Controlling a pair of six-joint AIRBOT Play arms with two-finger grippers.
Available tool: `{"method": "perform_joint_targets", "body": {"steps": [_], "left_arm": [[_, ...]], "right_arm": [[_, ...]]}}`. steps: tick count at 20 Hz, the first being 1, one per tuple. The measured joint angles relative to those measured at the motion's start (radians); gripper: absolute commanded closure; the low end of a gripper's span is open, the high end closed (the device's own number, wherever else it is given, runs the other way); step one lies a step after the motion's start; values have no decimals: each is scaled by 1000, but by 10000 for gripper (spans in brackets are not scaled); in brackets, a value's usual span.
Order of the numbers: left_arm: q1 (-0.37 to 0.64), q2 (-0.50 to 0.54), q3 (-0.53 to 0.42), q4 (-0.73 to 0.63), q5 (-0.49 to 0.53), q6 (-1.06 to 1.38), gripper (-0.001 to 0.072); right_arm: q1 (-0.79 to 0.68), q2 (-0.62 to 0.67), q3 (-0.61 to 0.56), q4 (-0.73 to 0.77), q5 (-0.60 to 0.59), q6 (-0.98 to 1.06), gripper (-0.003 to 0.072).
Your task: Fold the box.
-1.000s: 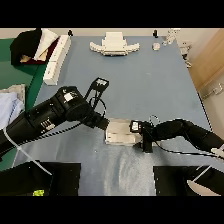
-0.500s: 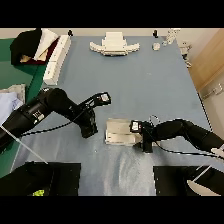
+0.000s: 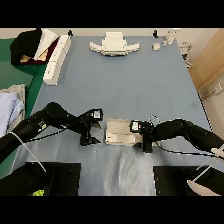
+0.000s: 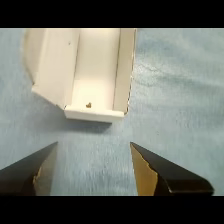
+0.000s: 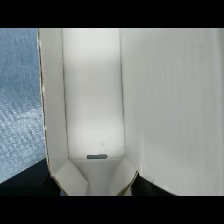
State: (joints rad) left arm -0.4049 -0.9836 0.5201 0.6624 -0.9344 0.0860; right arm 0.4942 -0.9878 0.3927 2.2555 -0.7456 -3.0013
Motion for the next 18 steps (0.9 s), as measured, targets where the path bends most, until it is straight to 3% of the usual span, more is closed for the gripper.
{"method": "perform_joint_targets", "body": {"steps": [11,18], "left_arm": [[-82,-116,-41,-143,140,195,2],[-95,-154,-35,-200,147,281,3]], "right_arm": [[0,0,0,0,0,0,135],[0,0,0,0,0,0,135]]}}
